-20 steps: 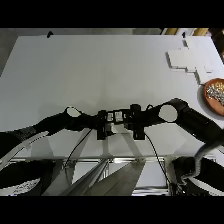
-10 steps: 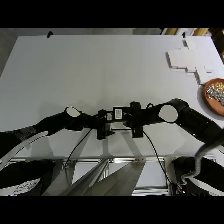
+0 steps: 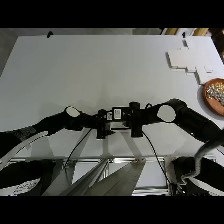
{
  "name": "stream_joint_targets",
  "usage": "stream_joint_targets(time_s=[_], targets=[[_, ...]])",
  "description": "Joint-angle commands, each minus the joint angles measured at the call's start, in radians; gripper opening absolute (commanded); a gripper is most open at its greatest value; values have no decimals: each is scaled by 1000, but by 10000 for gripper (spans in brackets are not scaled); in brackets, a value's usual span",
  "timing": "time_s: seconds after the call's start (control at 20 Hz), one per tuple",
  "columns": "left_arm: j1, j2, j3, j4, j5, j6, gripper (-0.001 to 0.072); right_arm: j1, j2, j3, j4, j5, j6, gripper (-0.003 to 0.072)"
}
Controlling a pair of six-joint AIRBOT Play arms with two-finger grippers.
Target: Fold the box and place the chain.
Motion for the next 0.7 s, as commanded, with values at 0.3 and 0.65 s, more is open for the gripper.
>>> stream_joint_targets(time_s=[0.3,0.65], targets=[[0,0,0,1,-4,1,254,0,-9,0,48,109,-1,283],[0,0,0,1,-4,1,254,-1,14,0,54,207,0,305]])
